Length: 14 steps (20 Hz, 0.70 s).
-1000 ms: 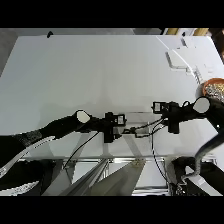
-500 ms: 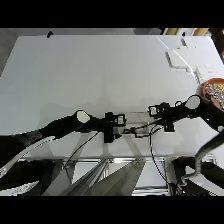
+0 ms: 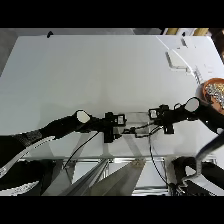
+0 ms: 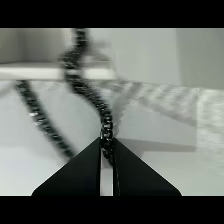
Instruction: Fold the box and place the chain.
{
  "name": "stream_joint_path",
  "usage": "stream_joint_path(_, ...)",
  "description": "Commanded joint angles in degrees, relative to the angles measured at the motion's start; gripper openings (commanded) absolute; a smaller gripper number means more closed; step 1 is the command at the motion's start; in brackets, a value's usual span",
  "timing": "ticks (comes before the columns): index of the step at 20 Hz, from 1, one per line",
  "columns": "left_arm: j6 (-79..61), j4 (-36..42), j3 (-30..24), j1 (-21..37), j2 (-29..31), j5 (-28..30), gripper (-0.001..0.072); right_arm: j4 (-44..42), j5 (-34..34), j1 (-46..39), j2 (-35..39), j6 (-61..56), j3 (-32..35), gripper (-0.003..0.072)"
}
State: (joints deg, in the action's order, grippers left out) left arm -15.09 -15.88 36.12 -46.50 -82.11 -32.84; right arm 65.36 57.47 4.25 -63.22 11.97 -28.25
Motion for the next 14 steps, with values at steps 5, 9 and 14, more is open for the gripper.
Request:
stream_joint_path(5, 0.0, 0.0, 0.0, 0.0, 0.0, 0.0, 0.0332, -3.8, 1.1, 0.0, 17.2, -13.2, 0.1, 0.0019)
stream_joint_path(9, 0.0, 0.0, 0.0, 0.0, 0.0, 0.0, 0.0332, -13.4, 4.7, 4.2, 23.6, -13.3, 0.1, 0.0019)
stream_joint_path(14, 0.0, 0.0, 0.0, 0.0, 0.0, 0.0, 0.0331, -16.0, 4.0, 15.0, 24.5, -13.3, 0.2, 0.0020)
